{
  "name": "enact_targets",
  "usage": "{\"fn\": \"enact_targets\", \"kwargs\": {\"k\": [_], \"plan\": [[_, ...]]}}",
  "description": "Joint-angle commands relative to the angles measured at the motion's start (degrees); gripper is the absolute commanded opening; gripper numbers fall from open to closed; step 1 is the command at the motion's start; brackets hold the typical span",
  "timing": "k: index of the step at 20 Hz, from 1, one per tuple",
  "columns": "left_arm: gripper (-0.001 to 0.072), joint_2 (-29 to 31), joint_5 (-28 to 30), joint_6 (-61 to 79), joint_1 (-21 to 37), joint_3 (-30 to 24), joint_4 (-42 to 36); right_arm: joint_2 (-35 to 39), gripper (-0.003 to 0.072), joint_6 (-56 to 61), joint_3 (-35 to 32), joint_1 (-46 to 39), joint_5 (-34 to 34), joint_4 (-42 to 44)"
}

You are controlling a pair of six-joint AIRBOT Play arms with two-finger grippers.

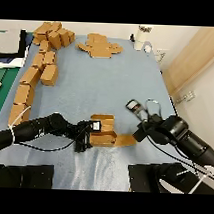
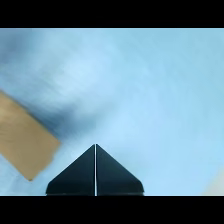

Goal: Fold the box.

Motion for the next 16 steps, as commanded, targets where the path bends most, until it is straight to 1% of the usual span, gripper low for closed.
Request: {"fn": "enact_targets", "kwargs": {"k": [1,2,4,7,9,13,16], "plan": [[0.047,0.0,0.0,0.0,0.0,0.0,0.0,-1.0,0.0004,13.9,-2.6,-9.5,-2.9,10.1],[0.0471,0.0,0.0,0.0,0.0,0.0,0.0,-2.5,0.0004,13.4,-4.3,-11.4,-0.6,15.4],[0.047,0.0,0.0,0.0,0.0,0.0,0.0,-6.3,0.0004,8.2,-7.1,-12.4,3.4,25.2],[0.047,0.0,0.0,0.0,0.0,0.0,0.0,-10.6,0.0005,-0.9,-7.8,-12.0,5.9,40.2],[0.0471,0.0,0.0,0.0,0.0,0.0,0.0,-10.9,0.0004,-2.3,-7.8,-11.0,7.6,43.3],[0.047,0.0,0.0,0.0,0.0,0.0,0.0,-10.4,0.0004,-2.3,-7.3,-8.2,8.2,44.3],[0.047,0.0,0.0,0.0,0.0,0.0,0.0,-9.4,0.0004,-2.0,-4.9,-6.3,7.9,44.3]]}}
